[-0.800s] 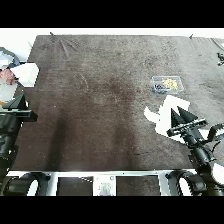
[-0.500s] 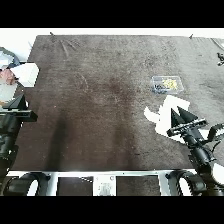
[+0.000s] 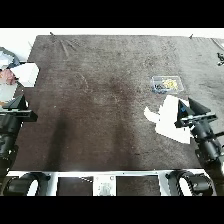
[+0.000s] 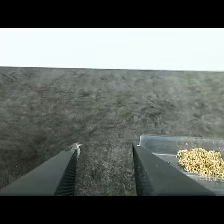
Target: Fold the box and place the chain.
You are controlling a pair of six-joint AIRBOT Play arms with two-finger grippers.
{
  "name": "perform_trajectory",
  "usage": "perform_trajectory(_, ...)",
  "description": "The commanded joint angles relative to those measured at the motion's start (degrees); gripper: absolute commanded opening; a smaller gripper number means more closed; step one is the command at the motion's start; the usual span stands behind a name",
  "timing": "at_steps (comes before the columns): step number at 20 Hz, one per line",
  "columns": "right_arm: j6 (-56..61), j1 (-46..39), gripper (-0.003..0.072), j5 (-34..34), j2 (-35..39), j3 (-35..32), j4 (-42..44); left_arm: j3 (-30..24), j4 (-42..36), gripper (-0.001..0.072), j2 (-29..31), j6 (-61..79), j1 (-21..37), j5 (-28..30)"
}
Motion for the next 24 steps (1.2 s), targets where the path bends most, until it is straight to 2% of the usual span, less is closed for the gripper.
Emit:
perform_trajectory(1, 5.4, 0.0, 0.0397, -3.2, -12.9, 7.4, 0.2, 0.0, 0.0, 0.0011, 0.0, 0.0, 0.0, 0.0)
perform_trajectory(3, 7.8, -1.6, 0.0397, -1.8, -24.6, 13.0, 0.2, 0.0, 0.0, 0.001, 0.0, 0.0, 0.0, 0.0)
perform_trajectory(4, 9.7, -3.9, 0.0397, 2.1, -30.6, 16.0, -0.2, 0.0, 0.0, 0.0011, 0.0, 0.0, 0.0, 0.0)
perform_trajectory(6, 18.1, -11.1, 0.0397, 15.5, -40.8, 21.7, -5.2, 0.0, 0.0, 0.0011, 0.0, 0.0, 0.0, 0.0)
perform_trajectory(9, 33.6, -23.3, 0.0397, 36.6, -50.4, 29.6, -20.5, 0.0, 0.0, 0.0011, 0.0, 0.0, 0.0, 0.0)
perform_trajectory(12, 44.2, -35.1, 0.0397, 49.0, -51.0, 34.3, -30.8, 0.0, 0.0, 0.0011, 0.0, 0.0, 0.0, 0.0)
perform_trajectory(16, 52.5, -48.6, 0.0398, 60.8, -51.0, 39.3, -47.4, 0.0, 0.0, 0.001, 0.0, 0.0, 0.0, 0.0)
perform_trajectory(20, 51.7, -57.1, 0.0397, 62.9, -51.0, 40.0, -60.2, 0.0, 0.0, 0.0011, 0.0, 0.0, 0.0, 0.0)
perform_trajectory(24, 50.4, -60.7, 0.0397, 63.0, -51.2, 40.0, -69.2, 0.0, 0.0, 0.0011, 0.0, 0.0, 0.0, 0.0)
